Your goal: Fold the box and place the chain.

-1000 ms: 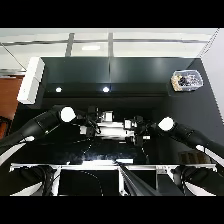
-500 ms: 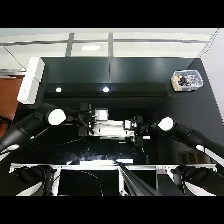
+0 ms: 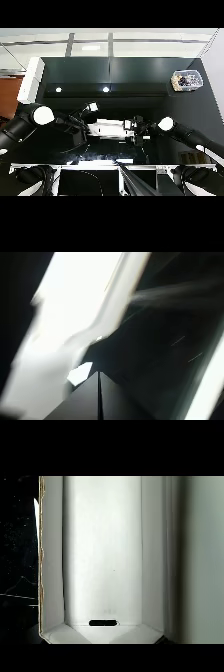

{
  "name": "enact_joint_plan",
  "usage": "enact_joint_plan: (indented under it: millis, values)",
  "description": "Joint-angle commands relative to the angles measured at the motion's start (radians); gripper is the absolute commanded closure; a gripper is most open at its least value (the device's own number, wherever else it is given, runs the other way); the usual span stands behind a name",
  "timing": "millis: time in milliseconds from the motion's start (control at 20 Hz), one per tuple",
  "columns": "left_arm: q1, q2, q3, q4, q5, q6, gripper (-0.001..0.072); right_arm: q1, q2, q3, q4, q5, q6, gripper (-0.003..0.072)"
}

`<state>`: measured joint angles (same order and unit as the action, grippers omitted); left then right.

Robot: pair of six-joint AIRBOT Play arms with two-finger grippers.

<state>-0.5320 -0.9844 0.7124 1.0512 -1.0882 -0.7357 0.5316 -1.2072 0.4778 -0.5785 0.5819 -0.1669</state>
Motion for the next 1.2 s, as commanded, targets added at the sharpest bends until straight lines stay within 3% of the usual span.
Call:
enact_joint_plan:
  millis: [0,150,300,550,950,1150]
  values:
    - [0.004,-0.058,-0.003,-0.317,0.112,-0.032,0.0682,0.001,0.000,0.000,0.000,0.001,0.000,0.0485]
    - [0.004,-0.160,-0.003,-0.549,0.337,-0.032,0.0682,0.001,0.000,0.000,0.001,0.001,0.000,0.0486]
    - [0.004,-0.242,-0.002,-0.587,0.504,-0.029,0.0683,0.001,0.000,0.000,0.001,0.001,0.000,0.0486]
    - [-0.013,-0.277,-0.002,-0.330,0.500,-0.001,0.0684,0.001,0.000,0.000,0.001,0.000,0.000,0.0486]
    - [-0.016,-0.287,0.000,-0.318,0.427,0.000,0.0684,0.001,0.000,0.000,0.001,0.001,0.000,0.0486]
    - [0.023,-0.231,0.060,-0.213,0.426,-0.006,0.0684,0.001,0.000,0.000,0.001,0.000,0.000,0.0486]
